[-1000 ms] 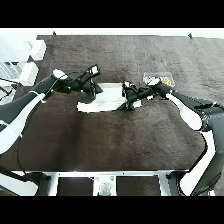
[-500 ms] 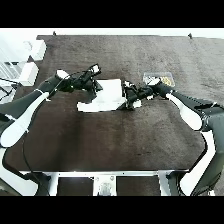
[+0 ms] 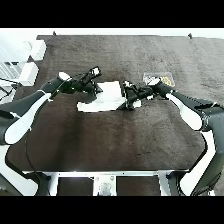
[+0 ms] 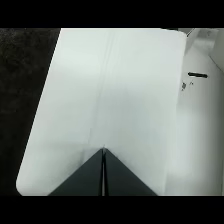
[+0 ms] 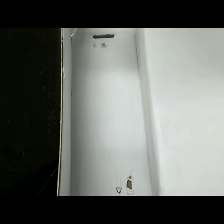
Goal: Fold the box and place the chain.
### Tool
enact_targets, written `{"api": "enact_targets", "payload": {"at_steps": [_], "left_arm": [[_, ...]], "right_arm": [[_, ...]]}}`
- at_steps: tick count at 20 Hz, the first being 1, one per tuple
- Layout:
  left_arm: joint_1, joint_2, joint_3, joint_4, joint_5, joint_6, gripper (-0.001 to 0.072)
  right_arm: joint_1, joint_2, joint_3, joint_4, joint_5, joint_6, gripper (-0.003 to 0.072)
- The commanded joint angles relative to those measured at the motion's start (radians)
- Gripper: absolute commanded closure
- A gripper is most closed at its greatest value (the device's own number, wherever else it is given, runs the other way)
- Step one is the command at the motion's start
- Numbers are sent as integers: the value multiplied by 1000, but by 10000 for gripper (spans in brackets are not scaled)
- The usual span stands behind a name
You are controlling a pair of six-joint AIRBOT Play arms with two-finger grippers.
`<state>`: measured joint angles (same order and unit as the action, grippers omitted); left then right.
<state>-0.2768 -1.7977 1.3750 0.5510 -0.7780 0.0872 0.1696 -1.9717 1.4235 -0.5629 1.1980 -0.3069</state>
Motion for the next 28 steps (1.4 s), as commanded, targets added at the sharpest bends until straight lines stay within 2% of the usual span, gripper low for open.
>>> {"api": "enact_targets", "payload": {"at_steps": [1,6,8,10,11,12,14,15,16,17,21,24,28], "left_arm": [[-1,-8,1,22,-7,-3,690],[0,-3,13,22,-16,-1,689],[2,3,49,31,-61,-9,689],[3,41,67,64,-85,-34,688],[6,62,66,124,-82,-58,688],[17,77,68,171,-102,-90,688],[53,117,69,217,-211,-136,679],[77,140,71,216,-290,-144,377],[96,155,74,217,-356,-168,13],[111,174,74,224,-393,-207,35],[100,176,73,307,-499,-251,39],[54,153,73,423,-457,-299,38],[36,113,69,426,-415,-311,39]], "right_arm": [[1,-1,0,-1,-1,0,231],[1,-1,0,-1,-1,-1,231],[1,-1,0,-1,0,0,231],[1,-1,0,-1,0,0,231],[1,-1,0,-1,-1,0,231],[1,-1,0,-1,-1,0,232],[1,-1,0,-1,0,0,231],[1,-1,0,-1,-1,0,231],[1,-1,0,-1,-1,0,231],[1,-1,0,-1,-1,0,231],[1,-1,0,-1,0,0,231],[1,-1,0,-1,0,0,232],[1,-1,0,-1,0,0,231]]}}
